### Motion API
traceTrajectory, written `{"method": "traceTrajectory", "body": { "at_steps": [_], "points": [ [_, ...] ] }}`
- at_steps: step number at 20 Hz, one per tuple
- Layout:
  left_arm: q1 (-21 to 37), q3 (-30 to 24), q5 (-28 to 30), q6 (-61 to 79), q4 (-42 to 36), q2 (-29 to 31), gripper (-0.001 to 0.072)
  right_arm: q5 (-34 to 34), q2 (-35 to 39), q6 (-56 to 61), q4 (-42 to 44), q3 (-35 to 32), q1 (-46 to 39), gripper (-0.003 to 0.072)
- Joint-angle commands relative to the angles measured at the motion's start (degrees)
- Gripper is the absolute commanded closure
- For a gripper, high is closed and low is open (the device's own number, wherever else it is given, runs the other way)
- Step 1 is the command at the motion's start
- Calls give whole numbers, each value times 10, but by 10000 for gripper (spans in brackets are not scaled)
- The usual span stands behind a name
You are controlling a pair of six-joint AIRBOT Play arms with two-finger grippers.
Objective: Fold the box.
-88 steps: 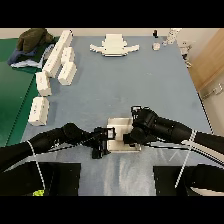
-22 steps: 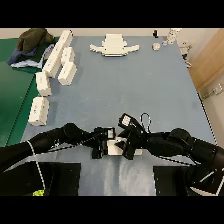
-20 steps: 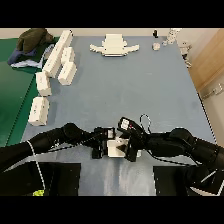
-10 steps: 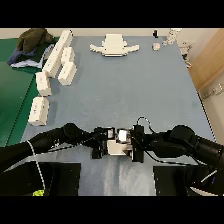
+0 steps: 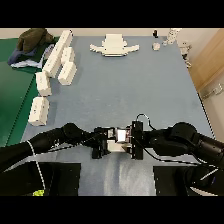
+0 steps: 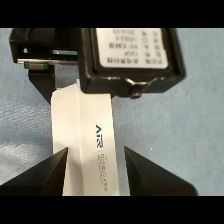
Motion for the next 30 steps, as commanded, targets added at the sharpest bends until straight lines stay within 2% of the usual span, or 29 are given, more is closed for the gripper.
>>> {"method": "traceTrajectory", "body": {
  "at_steps": [1,4,5,6,10,11,16,27,30],
  "points": [
    [0,0,0,1,0,0,191,4,0,3,-17,3,0,185],
    [0,0,0,1,0,0,191,4,-1,44,-40,3,0,187],
    [0,0,0,1,0,0,191,4,-1,63,-55,3,0,252],
    [0,0,0,1,0,0,191,4,-1,84,-68,3,0,286],
    [0,0,0,1,0,0,191,3,-15,91,-66,3,2,301],
    [0,0,0,0,0,0,191,3,-17,91,-67,3,7,368],
    [0,0,0,1,0,0,191,4,-19,91,-66,3,42,375],
    [0,0,0,1,0,0,191,4,-23,109,-66,2,43,376],
    [0,0,0,0,0,0,191,4,-36,128,-66,2,43,405]
  ]
}}
